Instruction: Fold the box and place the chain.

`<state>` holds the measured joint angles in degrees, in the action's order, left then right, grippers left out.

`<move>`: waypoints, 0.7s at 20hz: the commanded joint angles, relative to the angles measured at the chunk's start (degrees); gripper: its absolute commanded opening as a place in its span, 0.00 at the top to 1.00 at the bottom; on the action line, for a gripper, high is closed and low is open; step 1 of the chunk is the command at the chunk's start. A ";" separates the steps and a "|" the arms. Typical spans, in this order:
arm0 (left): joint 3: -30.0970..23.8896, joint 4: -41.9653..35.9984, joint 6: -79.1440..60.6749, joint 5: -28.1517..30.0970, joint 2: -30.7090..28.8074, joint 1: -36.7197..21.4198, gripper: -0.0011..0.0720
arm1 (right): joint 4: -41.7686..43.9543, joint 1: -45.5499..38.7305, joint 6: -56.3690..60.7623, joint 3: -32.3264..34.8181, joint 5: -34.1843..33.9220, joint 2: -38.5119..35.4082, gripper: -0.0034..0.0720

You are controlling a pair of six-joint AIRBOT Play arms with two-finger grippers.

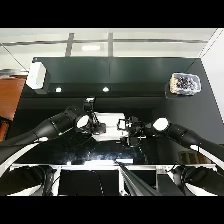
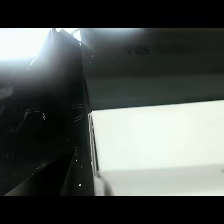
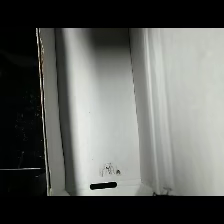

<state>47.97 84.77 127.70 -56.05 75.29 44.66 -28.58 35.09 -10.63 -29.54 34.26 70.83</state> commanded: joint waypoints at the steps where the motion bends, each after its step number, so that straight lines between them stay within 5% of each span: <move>1: 0.46 -0.24 0.04 -0.15 0.76 0.02 0.54 | 0.00 0.02 0.00 -0.04 0.02 0.04 0.41; 10: 0.46 -0.22 0.26 -0.42 0.76 -0.02 0.54 | 0.00 0.02 0.00 -0.04 0.02 0.04 0.41; 11: 0.46 -0.22 0.26 -0.39 0.79 -0.02 0.64 | 0.00 0.02 0.00 -0.04 0.02 0.04 0.41; 14: 0.46 -0.24 0.26 -0.37 0.79 -0.02 0.64 | 0.00 0.02 0.00 -0.04 0.02 0.04 0.41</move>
<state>48.36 84.53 127.92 -56.40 76.03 44.66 -28.58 35.09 -10.66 -29.54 34.28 70.83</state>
